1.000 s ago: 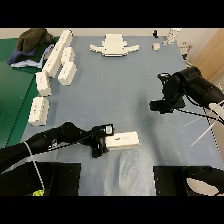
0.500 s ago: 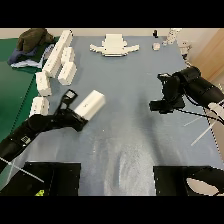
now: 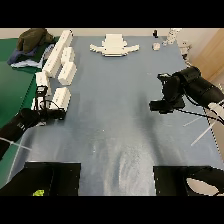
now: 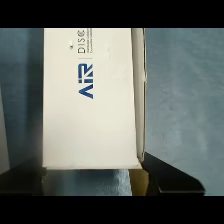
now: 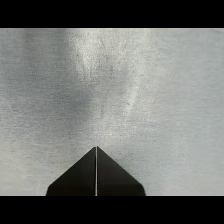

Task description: Fold the box.

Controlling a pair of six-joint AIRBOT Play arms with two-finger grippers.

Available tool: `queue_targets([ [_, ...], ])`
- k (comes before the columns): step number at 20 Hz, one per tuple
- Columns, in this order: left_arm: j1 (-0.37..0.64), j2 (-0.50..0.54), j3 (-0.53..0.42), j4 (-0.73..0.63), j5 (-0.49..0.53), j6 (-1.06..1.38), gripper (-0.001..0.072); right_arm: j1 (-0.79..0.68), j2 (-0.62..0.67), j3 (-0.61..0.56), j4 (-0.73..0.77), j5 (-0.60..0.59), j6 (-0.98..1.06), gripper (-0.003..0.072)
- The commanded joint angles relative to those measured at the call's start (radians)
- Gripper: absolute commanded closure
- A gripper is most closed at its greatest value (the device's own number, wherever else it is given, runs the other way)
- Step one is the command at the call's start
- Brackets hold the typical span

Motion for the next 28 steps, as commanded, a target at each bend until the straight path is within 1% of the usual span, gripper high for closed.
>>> queue_targets([
  [1, 0.011, -0.158, 0.107, 0.002, 0.042, -0.010, 0.0191, 0.000, -0.001, 0.001, 0.000, 0.000, 0.000, 0.0680],
  [5, -0.044, -0.339, 0.295, 0.002, 0.040, -0.004, 0.0191, 0.000, 0.000, 0.001, 0.000, 0.000, 0.000, 0.0681],
  [9, -0.051, -0.491, 0.474, 0.002, 0.016, -0.005, 0.0190, 0.000, 0.000, 0.001, 0.001, 0.000, 0.000, 0.0681],
  [12, -0.052, -0.576, 0.591, 0.002, -0.013, -0.005, 0.0191, 0.000, 0.000, 0.001, 0.000, 0.000, 0.000, 0.0680],
  [16, -0.052, -0.659, 0.708, 0.002, -0.025, -0.005, 0.0191, 0.000, 0.000, 0.001, 0.000, 0.000, 0.000, 0.0681],
  [18, -0.052, -0.688, 0.748, 0.003, -0.049, -0.005, 0.0191, 0.000, 0.000, 0.001, 0.001, 0.000, 0.000, 0.0681],
  [20, -0.052, -0.695, 0.754, 0.007, -0.043, -0.003, 0.0190, 0.000, 0.000, 0.001, 0.000, 0.000, 0.000, 0.0680],
  [26, -0.051, -0.698, 0.754, 0.010, 0.066, -0.004, 0.0191, 0.000, -0.001, 0.001, 0.000, 0.000, 0.000, 0.0681],
  [28, -0.052, -0.698, 0.753, 0.010, 0.076, -0.004, 0.0191, 0.000, 0.000, 0.001, 0.000, 0.000, 0.000, 0.0681],
])
